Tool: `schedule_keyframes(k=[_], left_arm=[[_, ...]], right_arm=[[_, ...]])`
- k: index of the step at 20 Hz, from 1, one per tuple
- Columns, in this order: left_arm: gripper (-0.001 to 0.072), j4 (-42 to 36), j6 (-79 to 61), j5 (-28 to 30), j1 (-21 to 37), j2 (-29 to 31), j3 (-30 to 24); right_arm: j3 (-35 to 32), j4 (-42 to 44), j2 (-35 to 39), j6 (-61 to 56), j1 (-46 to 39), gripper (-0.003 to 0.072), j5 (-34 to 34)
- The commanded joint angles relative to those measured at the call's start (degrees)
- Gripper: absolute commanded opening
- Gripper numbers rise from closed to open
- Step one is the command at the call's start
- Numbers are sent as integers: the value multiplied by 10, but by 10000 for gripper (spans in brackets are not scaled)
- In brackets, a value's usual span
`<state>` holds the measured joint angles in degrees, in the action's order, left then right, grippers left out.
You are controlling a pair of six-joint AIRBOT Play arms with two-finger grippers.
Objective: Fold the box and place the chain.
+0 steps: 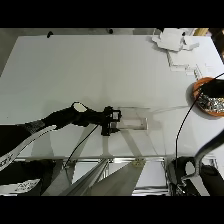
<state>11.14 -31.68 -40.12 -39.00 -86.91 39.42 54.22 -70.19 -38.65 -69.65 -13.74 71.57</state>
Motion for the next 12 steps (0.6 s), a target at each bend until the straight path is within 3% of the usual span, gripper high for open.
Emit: schedule_keyframes(k=[1, 6, 12], left_arm=[[389, 0, 0, 0, 0, 0, 0], [389, 0, 0, 0, 0, 0, 0], [389, 0, 0, 0, 0, 0, 0]], right_arm=[[0, 101, 76, 57, 72, 25, 96], [0, 184, 86, 89, 209, 25, 126], [-38, 183, 46, 102, 385, 25, -8]])
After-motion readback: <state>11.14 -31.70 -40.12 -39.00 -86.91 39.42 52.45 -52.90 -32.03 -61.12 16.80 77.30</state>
